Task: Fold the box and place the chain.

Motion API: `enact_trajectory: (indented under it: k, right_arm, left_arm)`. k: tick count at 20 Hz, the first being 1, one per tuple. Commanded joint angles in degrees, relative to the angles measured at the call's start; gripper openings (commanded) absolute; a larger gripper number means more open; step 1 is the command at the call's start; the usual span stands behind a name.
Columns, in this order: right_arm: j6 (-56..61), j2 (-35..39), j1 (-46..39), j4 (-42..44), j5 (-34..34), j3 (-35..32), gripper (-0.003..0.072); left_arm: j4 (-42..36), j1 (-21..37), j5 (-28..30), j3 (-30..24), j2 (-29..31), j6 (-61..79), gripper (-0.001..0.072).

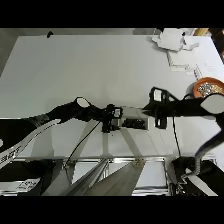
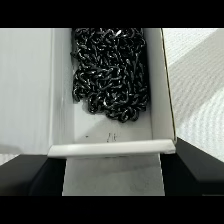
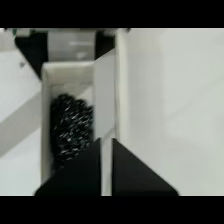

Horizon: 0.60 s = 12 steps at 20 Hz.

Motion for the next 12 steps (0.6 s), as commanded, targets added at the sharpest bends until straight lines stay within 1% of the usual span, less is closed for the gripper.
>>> enact_trajectory:
  k: [1, 3, 4, 6, 7, 9, 10, 11, 12]
  right_arm:
    - [5.7, -5.7, 0.2, -2.3, 2.7, 11.3, 0.0023]
    - [9.7, -11.6, 0.2, -2.3, -0.3, 12.8, 0.0023]
    - [11.8, -14.5, 0.2, -2.5, -0.2, 12.8, 0.0023]
    - [13.4, -19.1, 1.1, -3.2, 3.6, 12.7, 0.0025]
    - [13.4, -19.7, 1.9, -3.4, 4.8, 12.2, 0.0043]
    - [13.4, -19.4, 2.9, -3.3, 5.7, 10.7, 0.0164]
    - [13.4, -18.8, 3.1, -3.1, 5.5, 9.6, 0.0207]
    - [13.4, -17.7, 3.3, -2.9, 5.3, 8.3, 0.0207]
    - [13.3, -16.2, 3.7, -2.6, 5.2, 6.8, 0.0231]
  left_arm:
    - [0.0, 0.0, 0.0, 0.0, 0.0, 0.0, 0.0504]
    - [0.0, 0.0, 0.0, 0.0, 0.0, 0.0, 0.0504]
    - [0.0, 0.0, 0.0, 0.0, 0.0, 0.0, 0.0504]
    - [0.0, 0.0, 0.0, 0.0, 0.0, 0.0, 0.0504]
    - [0.0, 0.0, 0.0, 0.0, 0.0, 0.0, 0.0504]
    - [0.0, 0.0, 0.0, 0.0, 0.0, 0.0, 0.0504]
    - [0.0, 0.0, 0.0, 0.0, 0.0, 0.0, 0.0504]
    - [0.0, 0.0, 0.0, 0.0, 0.0, 0.0, 0.0504]
    - [0.0, 0.0, 0.0, 0.0, 0.0, 0.0, 0.0504]
